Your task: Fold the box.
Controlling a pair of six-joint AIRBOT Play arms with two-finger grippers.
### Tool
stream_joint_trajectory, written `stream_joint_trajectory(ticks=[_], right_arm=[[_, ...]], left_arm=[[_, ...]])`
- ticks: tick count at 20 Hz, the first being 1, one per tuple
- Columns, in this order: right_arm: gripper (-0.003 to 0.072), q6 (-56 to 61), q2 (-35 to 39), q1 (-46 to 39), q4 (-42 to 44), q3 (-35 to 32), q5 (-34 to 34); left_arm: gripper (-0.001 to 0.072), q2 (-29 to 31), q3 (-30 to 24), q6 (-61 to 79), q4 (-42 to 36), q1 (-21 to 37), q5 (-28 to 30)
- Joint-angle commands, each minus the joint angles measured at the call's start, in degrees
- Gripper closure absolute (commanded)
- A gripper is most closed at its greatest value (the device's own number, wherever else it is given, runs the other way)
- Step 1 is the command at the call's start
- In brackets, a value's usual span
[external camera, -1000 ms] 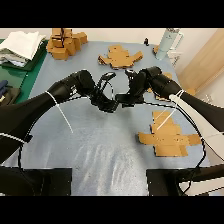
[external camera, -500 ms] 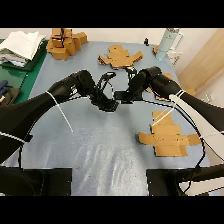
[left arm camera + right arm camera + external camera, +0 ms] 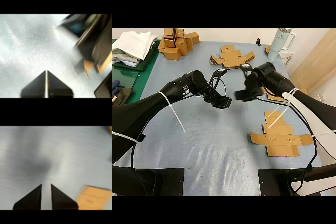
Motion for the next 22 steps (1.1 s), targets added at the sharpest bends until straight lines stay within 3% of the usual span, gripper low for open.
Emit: stream_joint_trajectory(ticks=[1,2,4,8,10,11,13,15,22], right_arm=[[0.0475,-0.37,0.31,-5.79,-24.50,-0.20,-21.49],[0.0437,-0.59,0.83,-9.73,-24.68,-1.25,-23.69],[0.0437,-0.59,2.99,-17.73,-21.79,-5.31,-24.46],[0.0375,-3.21,11.08,-30.34,-17.27,-18.53,-23.67],[0.0356,-5.18,17.05,-34.69,-15.78,-26.21,-20.68],[0.0262,-6.67,19.76,-36.65,-13.35,-29.35,-18.32],[0.0229,-12.81,23.96,-40.72,-7.21,-34.25,-13.64],[0.0170,-17.35,25.05,-44.28,-4.35,-36.26,-11.67],[0.0182,-24.35,24.09,-56.89,-1.09,-36.46,-6.67]], left_arm=[[0.0045,0.02,-0.02,-3.02,0.00,-0.02,-0.24],[0.0045,0.02,-0.02,-4.02,-0.02,-0.02,-0.66],[0.0044,0.02,-0.02,-4.00,0.00,0.07,-3.04],[0.0044,0.02,-0.02,-3.28,0.04,0.07,-6.93],[0.0043,0.02,-0.02,-3.08,0.02,0.07,-6.93],[0.0044,0.02,-0.02,-2.93,0.02,0.07,-6.93],[0.0043,0.02,-0.02,-2.86,0.02,0.07,-7.21],[0.0043,0.02,-0.02,-2.89,0.02,0.07,-8.61],[0.0043,0.02,-0.02,-2.89,0.02,0.07,-14.10]])
